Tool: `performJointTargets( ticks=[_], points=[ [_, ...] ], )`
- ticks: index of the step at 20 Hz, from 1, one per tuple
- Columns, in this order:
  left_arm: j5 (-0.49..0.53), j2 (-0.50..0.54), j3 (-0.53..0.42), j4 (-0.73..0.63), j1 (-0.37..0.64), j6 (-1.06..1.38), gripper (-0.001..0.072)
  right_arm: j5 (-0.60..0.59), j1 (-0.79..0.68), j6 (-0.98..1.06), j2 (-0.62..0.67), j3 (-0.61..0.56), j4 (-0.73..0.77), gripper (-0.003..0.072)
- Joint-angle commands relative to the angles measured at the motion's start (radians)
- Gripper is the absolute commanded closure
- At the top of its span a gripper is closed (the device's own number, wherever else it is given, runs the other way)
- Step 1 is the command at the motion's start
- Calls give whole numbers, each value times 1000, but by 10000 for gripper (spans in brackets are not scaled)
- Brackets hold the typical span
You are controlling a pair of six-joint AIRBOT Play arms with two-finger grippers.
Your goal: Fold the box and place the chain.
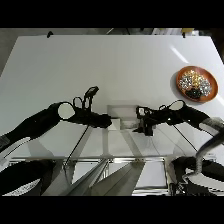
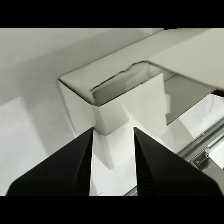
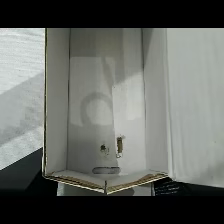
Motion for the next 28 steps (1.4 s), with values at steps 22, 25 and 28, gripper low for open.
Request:
performJointTargets(
  ticks=[22, 25, 28],
  points=[
    [-221, -156, 248, 468, -144, -553, 416, 0, 1, 0, 0, 0, 0, 290],
    [-274, -222, 296, 508, -167, -647, 417, 0, 1, 0, 0, 0, 0, 290],
    [-265, -247, 302, 528, -187, -709, 417, 0, 1, 0, 0, 0, 0, 290]
  ],
)
